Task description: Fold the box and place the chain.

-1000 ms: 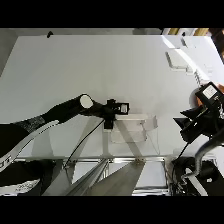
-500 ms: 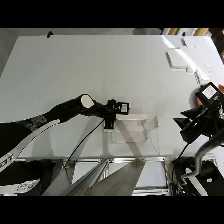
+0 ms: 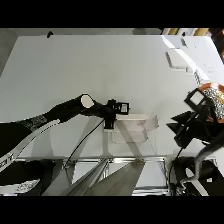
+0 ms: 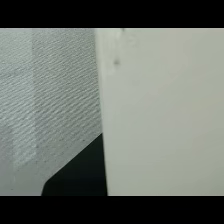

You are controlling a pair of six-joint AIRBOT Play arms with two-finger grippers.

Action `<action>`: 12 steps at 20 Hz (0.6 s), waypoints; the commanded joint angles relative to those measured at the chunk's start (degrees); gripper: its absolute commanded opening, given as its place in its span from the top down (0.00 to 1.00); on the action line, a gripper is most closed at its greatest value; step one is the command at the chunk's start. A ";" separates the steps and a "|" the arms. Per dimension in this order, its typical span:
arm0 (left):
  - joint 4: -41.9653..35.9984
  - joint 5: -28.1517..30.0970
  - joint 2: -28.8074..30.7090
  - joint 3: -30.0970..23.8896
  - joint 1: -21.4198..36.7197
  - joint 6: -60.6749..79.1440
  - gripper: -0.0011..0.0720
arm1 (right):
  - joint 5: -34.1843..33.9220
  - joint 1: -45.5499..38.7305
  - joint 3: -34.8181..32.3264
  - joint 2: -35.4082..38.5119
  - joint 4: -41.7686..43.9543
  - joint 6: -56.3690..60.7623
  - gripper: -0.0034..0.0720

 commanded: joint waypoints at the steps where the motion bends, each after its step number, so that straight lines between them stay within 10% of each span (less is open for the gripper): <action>1: 0.02 -0.15 -0.02 0.02 -0.02 0.00 0.97 | -3.06 3.34 -7.02 -3.21 5.29 -11.96 0.65; 8: 0.02 -0.13 -0.02 0.02 -0.02 0.00 0.97 | -12.28 13.81 -10.78 -16.15 4.15 -31.63 0.66; 12: 0.02 -0.13 -0.04 0.02 -0.02 0.02 0.97 | -18.80 17.07 -12.02 -16.63 0.22 -32.68 0.03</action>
